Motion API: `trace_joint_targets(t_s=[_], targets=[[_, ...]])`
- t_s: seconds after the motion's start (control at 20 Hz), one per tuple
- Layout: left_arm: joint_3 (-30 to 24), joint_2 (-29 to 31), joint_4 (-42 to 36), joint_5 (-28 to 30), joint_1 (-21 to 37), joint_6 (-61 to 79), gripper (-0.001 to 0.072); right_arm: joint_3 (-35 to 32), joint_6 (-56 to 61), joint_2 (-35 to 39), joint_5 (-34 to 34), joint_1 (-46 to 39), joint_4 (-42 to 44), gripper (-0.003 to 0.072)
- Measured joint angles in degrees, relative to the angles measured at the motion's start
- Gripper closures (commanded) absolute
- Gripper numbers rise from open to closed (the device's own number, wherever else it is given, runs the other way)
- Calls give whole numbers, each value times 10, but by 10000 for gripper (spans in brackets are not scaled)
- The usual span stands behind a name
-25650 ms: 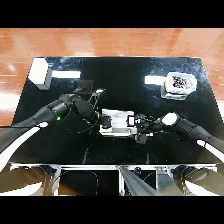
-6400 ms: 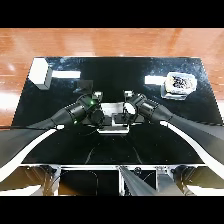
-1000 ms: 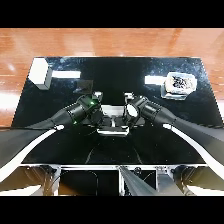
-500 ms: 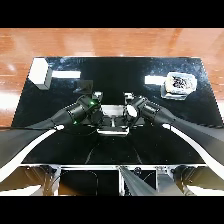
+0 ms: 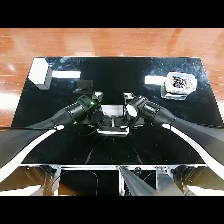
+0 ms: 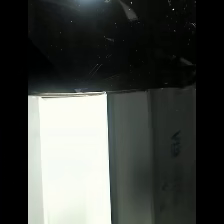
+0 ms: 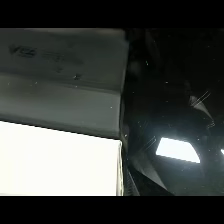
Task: Fold the box and place the chain.
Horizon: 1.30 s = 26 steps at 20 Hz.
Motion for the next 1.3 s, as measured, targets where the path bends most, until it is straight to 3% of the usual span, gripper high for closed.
trace_joint_targets(t_s=[0.35, 0.65, 1.15, 1.2, 1.25, 1.3], targets=[[0, 0, 0, 0, 0, -1, 689, 0, 1, 35, 13, 0, -12, 310], [0, 0, 0, 0, 0, -1, 689, 0, -24, 136, 76, 12, -58, 310], [0, 0, 0, 1, 0, -2, 689, -10, -28, 293, 144, 19, -309, 308], [0, 0, 0, 1, 0, -2, 689, -17, -28, 297, 147, 16, -331, 279], [0, 0, 0, 1, 0, -2, 689, -26, -21, 301, 146, 9, -351, -34], [0, 0, 0, 1, 0, -2, 689, -36, -10, 304, 143, -4, -368, -26]])
